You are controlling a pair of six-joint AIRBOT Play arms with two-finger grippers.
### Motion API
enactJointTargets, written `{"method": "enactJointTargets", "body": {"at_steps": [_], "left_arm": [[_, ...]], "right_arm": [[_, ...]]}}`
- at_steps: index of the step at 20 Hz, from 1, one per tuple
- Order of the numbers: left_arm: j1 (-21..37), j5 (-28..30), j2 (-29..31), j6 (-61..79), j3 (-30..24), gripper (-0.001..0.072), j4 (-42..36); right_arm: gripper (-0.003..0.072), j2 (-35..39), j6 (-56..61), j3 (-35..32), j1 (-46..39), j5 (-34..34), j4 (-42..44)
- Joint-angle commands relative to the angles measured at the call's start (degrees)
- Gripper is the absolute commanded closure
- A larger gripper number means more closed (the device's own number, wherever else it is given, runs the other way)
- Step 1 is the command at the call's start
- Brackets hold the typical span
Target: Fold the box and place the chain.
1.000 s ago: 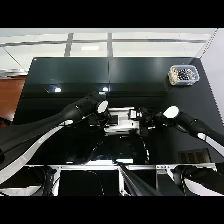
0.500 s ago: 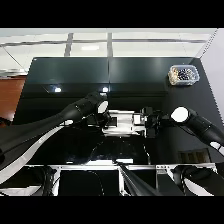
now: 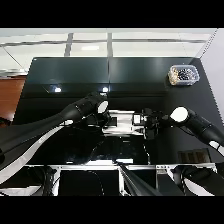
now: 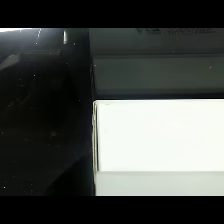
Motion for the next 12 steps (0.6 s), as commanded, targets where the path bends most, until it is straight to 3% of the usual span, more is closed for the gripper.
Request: {"method": "enactJointTargets", "body": {"at_steps": [1,2,6,9,10,11,12], "left_arm": [[0.00,0.24,-0.02,0.02,0.02,0.0683,-0.11],[0.02,0.24,-0.02,0.02,0.02,0.0683,-0.13],[0.00,0.26,-0.02,0.02,0.02,0.0683,-0.31],[0.00,0.24,-0.02,0.02,0.02,0.0683,-0.33],[0.00,0.26,-0.02,0.02,0.02,0.0683,-0.33],[0.00,0.26,-0.02,0.02,0.02,0.0683,-0.33],[0.00,0.24,-0.02,0.02,0.02,0.0683,-0.33]], "right_arm": [[0.0631,-0.76,-0.04,-0.04,0.07,0.50,5.68],[0.0674,-1.53,0.00,-0.04,0.22,0.50,7.54],[0.0674,-4.96,-0.02,-0.04,1.40,-0.07,15.37],[0.0651,-6.60,0.31,-0.04,1.68,-0.70,15.96],[0.0438,-6.60,1.64,-0.04,1.66,-1.49,15.91],[0.0292,-6.60,2.99,-0.04,1.66,-2.08,15.98],[0.0300,-6.60,3.80,-0.04,1.66,-2.05,15.82]]}}
